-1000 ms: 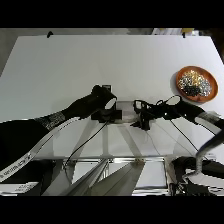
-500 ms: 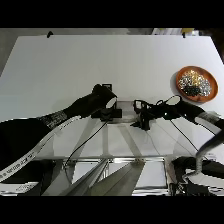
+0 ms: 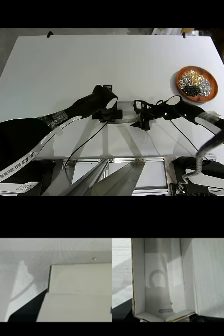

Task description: Fold the box and place the chain.

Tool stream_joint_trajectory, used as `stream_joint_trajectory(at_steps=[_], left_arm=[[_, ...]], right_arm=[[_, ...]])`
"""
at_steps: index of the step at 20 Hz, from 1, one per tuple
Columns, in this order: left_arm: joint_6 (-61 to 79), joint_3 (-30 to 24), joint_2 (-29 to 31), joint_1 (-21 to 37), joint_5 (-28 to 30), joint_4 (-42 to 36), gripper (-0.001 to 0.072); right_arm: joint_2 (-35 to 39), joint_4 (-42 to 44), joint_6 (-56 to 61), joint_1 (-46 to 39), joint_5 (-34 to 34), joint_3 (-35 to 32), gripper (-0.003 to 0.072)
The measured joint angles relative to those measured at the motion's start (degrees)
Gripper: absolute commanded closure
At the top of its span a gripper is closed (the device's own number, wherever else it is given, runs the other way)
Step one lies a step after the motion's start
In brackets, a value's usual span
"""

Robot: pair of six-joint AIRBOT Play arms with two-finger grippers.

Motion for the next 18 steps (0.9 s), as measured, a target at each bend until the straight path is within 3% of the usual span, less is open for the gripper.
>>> stream_joint_trajectory(at_steps=[7,15,17,18], left_arm=[[5.6,0.8,0.7,2.9,-3.1,-1.6,0.0491],[7.4,1.6,-1.1,3.2,-2.9,-3.6,0.052],[7.5,1.7,-1.7,2.9,-2.8,-3.8,0.0713],[7.1,1.7,-1.9,2.8,-2.6,-4.1,0.0706]], right_arm=[[0.0,0.0,0.1,0.0,0.0,0.0,0.0348],[0.0,0.0,0.1,0.0,0.0,0.0,0.0348],[0.0,0.0,0.1,0.0,0.0,0.0,0.0348],[0.0,0.1,0.3,0.0,0.0,0.0,0.0348]])
